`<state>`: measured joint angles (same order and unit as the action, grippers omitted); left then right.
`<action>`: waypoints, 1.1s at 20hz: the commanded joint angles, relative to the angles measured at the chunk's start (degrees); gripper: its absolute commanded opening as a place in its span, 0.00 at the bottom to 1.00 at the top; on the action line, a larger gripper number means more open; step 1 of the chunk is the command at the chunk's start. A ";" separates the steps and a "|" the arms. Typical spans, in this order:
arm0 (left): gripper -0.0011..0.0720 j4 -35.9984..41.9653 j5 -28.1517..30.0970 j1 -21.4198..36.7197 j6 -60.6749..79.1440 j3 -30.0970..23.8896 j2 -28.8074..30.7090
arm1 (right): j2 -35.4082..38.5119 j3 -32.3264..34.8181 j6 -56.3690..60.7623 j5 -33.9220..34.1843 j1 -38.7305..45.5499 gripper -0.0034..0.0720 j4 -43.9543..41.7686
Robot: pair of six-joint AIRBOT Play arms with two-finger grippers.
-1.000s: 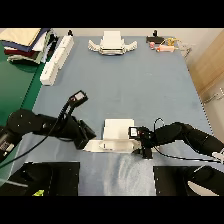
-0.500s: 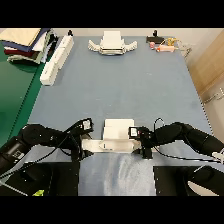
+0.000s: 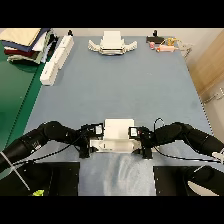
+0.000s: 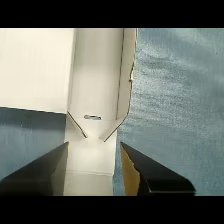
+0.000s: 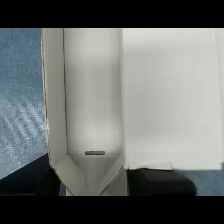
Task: Fold the box.
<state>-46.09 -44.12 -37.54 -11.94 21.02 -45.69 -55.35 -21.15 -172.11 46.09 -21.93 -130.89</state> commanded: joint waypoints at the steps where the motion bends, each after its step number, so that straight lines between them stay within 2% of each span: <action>1: 0.60 3.45 1.60 -0.35 2.36 1.27 -3.63 | 0.02 0.02 0.02 0.00 -0.07 0.71 -0.02; 2: 0.36 5.49 0.79 -0.35 4.37 1.36 -4.39 | 0.02 0.02 0.02 0.00 -0.07 0.71 -0.02; 3: 0.29 7.63 -0.24 -0.37 6.36 1.38 -5.01 | 0.02 0.02 0.02 0.00 -0.07 0.71 -0.02; 4: 0.27 9.51 -0.55 -0.35 7.10 1.38 -5.51 | 0.02 0.02 0.00 0.00 -0.07 0.71 -0.02; 5: 0.14 10.38 -0.44 -0.35 7.28 1.49 -5.77 | 0.02 0.02 0.02 0.00 -0.07 0.71 -0.02; 13: 0.15 19.21 2.45 -2.62 15.61 1.55 -9.18 | 0.02 0.02 0.00 0.00 -0.07 0.71 -0.02; 14: 0.32 19.21 3.30 -2.82 15.37 1.55 -9.35 | 0.02 0.02 0.02 0.00 -0.07 0.71 -0.02; 15: 0.66 19.26 3.43 -2.75 14.75 1.55 -9.31 | 0.02 0.02 0.02 0.00 -0.07 0.71 -0.02; 16: 0.80 19.06 3.72 -2.75 13.00 1.55 -9.31 | 0.02 0.02 0.02 0.00 -0.07 0.71 -0.02; 17: 0.84 18.64 3.67 -2.73 11.72 1.55 -9.31 | 0.02 0.02 0.00 0.00 -0.07 0.71 -0.02; 22: 0.81 16.04 3.04 -2.73 8.85 1.55 -8.81 | 0.02 0.02 0.00 0.00 -0.07 0.71 -0.02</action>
<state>-28.75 -40.80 -40.23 -1.45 22.52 -54.74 -55.35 -21.15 -172.13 46.06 -21.93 -130.82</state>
